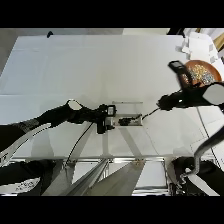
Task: Fold the box and place the chain.
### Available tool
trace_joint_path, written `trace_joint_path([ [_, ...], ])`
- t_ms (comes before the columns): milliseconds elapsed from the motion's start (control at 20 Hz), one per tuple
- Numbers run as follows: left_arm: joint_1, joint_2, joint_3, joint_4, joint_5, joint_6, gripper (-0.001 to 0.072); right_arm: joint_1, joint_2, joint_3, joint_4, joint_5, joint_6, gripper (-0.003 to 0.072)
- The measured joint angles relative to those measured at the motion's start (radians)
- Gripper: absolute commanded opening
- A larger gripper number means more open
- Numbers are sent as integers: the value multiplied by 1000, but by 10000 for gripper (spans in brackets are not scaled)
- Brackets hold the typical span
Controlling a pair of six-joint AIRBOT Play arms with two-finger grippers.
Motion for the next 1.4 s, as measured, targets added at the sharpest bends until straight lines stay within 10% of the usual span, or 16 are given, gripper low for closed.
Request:
trace_joint_path([
  [450, 0, 0, 0, 0, 0, 0, 270, -358, -183, 0, -124, -150, 37, 338],
  [1400, 0, 0, 0, 0, 0, 0, 270, -248, -550, 106, -135, -265, 103, 309],
])
